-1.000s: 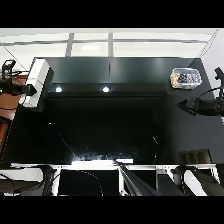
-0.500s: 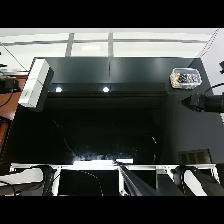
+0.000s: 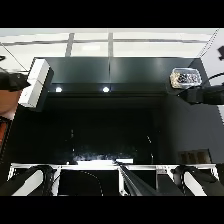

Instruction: Fold the box and place the chain.

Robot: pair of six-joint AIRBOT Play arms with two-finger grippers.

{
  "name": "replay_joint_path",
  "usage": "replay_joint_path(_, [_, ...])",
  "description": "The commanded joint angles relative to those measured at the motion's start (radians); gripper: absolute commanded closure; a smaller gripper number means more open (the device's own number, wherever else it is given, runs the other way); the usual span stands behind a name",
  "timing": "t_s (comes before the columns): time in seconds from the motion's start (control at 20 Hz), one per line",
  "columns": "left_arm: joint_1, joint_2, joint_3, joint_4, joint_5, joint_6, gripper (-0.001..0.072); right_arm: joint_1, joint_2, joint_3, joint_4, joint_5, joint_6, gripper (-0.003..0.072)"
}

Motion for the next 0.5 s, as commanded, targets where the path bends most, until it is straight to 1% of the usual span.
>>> replay_joint_path(0.0, [-0.208, 0.220, -0.280, -0.054, 0.290, -0.004, 0.0687, 0.132, 0.001, -0.006, -0.203, -0.133, 0.072, 0.0680])
replay_joint_path(0.1, [-0.297, 0.293, -0.420, -0.055, 0.398, -0.005, 0.0686, 0.141, 0.001, -0.064, -0.264, -0.279, 0.123, 0.0680])
replay_joint_path(0.15, [-0.326, 0.311, -0.467, -0.057, 0.423, -0.008, 0.0686, 0.140, 0.001, -0.111, -0.264, -0.369, 0.125, 0.0680])
replay_joint_path(0.25, [-0.349, 0.317, -0.511, -0.058, 0.422, -0.008, 0.0686, 0.140, 0.001, -0.196, -0.266, -0.504, 0.124, 0.0679])
replay_joint_path(0.35, [-0.347, 0.318, -0.517, -0.055, 0.433, -0.007, 0.0685, 0.140, 0.001, -0.249, -0.265, -0.563, 0.124, 0.0677])
replay_joint_path(0.45, [-0.341, 0.320, -0.516, -0.053, 0.459, -0.007, 0.0685, 0.140, 0.001, -0.255, -0.268, -0.546, 0.124, 0.0675])
